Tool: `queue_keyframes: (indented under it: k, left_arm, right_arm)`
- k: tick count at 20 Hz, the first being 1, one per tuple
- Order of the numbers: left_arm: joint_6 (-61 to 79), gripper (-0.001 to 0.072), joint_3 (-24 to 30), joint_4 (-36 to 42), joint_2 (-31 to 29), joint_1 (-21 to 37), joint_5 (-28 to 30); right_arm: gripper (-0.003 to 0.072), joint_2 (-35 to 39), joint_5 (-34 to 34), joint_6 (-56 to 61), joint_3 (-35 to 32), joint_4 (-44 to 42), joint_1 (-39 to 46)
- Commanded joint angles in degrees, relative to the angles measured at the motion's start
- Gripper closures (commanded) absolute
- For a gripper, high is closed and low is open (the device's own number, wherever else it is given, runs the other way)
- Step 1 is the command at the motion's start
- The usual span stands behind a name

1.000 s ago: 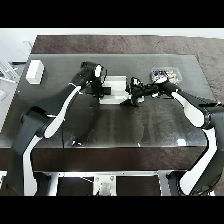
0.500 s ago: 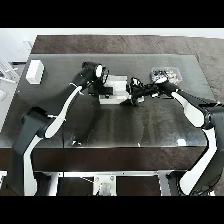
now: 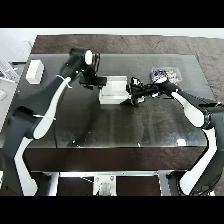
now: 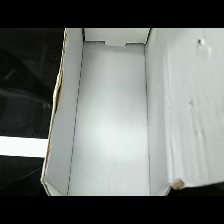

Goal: Fold the box and place the chain.

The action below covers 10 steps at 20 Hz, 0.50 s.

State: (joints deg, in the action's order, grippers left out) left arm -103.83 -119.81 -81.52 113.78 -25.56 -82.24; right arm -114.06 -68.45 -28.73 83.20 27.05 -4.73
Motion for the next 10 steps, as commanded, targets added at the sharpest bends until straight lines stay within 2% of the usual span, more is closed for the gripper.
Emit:
queue_keyframes:
  k: [1, 3, 5, 8, 10]
  left_arm:
    - [8.90, 0.0194, 0.85, 3.28, -3.93, 3.45, -3.56]
    - [17.79, 0.0193, 1.68, 5.70, -5.07, 6.21, -4.39]
    - [30.53, 0.0194, 2.49, 12.72, -5.05, 9.51, -4.63]
    - [45.35, 0.0196, 6.91, 23.54, -4.90, 14.51, -6.19]
    - [53.24, 0.0194, 10.56, 22.97, -4.83, 15.91, -2.34]
  right_arm:
    - [0.0098, -0.04, 0.00, 0.00, 0.00, 0.00, -0.07]
    - [0.0098, -0.04, 0.00, 0.00, 0.00, 0.00, -0.07]
    - [0.0098, -0.04, -0.02, 0.00, 0.00, -0.02, -0.09]
    - [0.0099, -0.04, -0.02, 0.00, 0.00, -0.02, -0.07]
    - [0.0098, -0.04, -0.02, 0.00, 0.00, -0.02, -0.07]
